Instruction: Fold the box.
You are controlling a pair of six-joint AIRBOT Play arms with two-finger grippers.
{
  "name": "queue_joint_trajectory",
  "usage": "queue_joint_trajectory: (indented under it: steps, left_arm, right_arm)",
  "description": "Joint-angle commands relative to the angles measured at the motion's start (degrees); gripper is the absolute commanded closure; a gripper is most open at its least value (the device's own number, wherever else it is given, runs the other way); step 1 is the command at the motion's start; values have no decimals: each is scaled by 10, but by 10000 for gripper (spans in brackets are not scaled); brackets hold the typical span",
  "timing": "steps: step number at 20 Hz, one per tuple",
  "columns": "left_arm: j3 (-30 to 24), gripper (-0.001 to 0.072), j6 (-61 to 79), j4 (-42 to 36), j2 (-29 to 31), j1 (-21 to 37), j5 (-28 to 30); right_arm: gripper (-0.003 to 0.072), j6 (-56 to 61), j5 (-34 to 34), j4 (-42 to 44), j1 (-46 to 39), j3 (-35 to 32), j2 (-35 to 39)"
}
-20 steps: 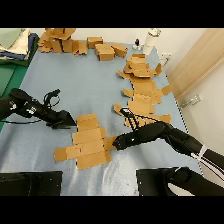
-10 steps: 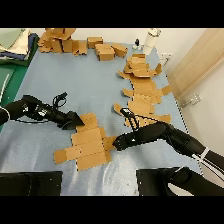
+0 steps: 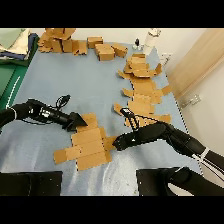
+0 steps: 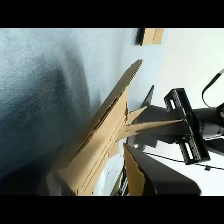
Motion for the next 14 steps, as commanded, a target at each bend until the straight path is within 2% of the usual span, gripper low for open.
queue_joint_trajectory:
  steps: [1,2,4,5,6,8,9,10,14]
  left_arm:
    - [0,256,27,-3,-6,0,-16]
    - [0,376,40,-3,-6,0,-20]
    - [0,375,52,-4,-6,3,-20]
    - [0,404,56,-4,-6,5,-19]
    - [0,487,59,-4,-6,7,-19]
    - [0,487,70,-4,-6,7,-21]
    - [0,566,73,-4,-6,7,-21]
    - [0,605,80,-4,-6,7,-21]
    - [0,607,106,-4,-6,7,-21]
  right_arm:
    - [684,0,0,0,0,0,0]
    - [684,0,0,0,0,0,0]
    - [684,0,0,0,0,0,0]
    - [684,0,0,0,0,0,0]
    - [684,0,0,0,0,0,0]
    - [684,0,0,-2,0,0,0]
    - [684,0,0,-2,0,0,0]
    - [683,0,0,-2,0,0,0]
    - [683,0,0,-2,0,0,0]
